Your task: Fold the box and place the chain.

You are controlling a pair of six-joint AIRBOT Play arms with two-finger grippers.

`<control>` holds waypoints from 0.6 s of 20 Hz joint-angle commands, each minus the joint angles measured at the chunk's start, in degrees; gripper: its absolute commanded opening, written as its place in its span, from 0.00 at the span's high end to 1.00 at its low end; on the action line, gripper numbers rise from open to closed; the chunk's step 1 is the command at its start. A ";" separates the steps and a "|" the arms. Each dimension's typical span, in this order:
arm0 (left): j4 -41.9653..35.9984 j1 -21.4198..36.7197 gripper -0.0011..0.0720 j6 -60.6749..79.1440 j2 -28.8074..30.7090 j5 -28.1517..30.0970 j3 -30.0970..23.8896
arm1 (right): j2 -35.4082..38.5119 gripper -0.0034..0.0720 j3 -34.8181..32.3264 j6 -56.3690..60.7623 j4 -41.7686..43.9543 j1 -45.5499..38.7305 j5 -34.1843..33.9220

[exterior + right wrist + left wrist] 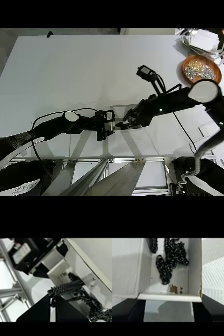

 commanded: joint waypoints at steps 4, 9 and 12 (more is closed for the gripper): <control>0.00 -0.02 0.64 0.00 -0.02 0.04 -0.02 | -12.61 0.93 -2.36 0.00 -0.59 0.42 -3.04; 0.00 -0.02 0.64 0.02 -0.02 0.02 -0.02 | -15.96 0.93 -2.36 0.00 0.68 0.42 -2.91; 0.00 -0.02 0.64 0.02 0.00 0.04 -0.02 | -15.91 0.75 -2.36 0.02 1.40 0.42 -0.46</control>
